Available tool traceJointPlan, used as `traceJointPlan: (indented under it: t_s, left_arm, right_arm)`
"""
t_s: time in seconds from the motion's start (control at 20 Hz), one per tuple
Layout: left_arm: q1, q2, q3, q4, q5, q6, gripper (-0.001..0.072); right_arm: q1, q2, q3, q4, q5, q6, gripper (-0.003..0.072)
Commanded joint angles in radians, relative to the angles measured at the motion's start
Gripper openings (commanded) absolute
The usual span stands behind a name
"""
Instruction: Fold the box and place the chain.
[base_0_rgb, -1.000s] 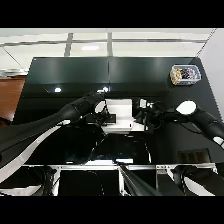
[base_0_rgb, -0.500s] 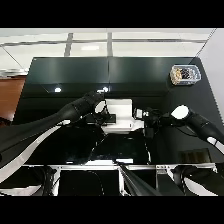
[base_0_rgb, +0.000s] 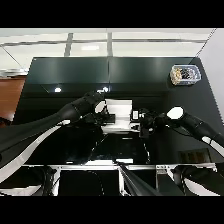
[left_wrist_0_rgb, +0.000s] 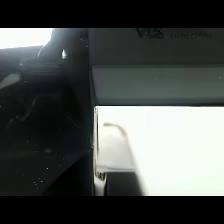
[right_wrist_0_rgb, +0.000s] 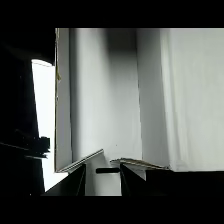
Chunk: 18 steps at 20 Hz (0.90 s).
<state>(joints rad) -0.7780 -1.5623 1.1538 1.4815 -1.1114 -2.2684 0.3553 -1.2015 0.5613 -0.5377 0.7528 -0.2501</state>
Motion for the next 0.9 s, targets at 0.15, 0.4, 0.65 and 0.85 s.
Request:
traceJointPlan:
  t_s: [0.15,0.4,0.65,0.85]
  left_arm:
    - [0.000,0.000,0.000,-0.005,0.001,0.000,0.0028]
    - [0.000,0.000,0.000,-0.005,-0.001,-0.001,0.0029]
    - [0.000,0.000,0.000,-0.005,0.001,-0.001,0.0029]
    - [0.000,0.000,0.000,-0.005,0.000,-0.001,0.0029]
  right_arm:
    - [0.038,-0.069,-0.001,0.167,-0.089,0.011,0.0244]
    - [0.037,-0.069,-0.001,0.164,-0.062,0.018,0.0417]
    - [0.035,-0.066,0.000,0.151,-0.050,0.115,0.0163]
    - [-0.055,0.040,0.058,-0.105,0.134,0.624,0.0011]
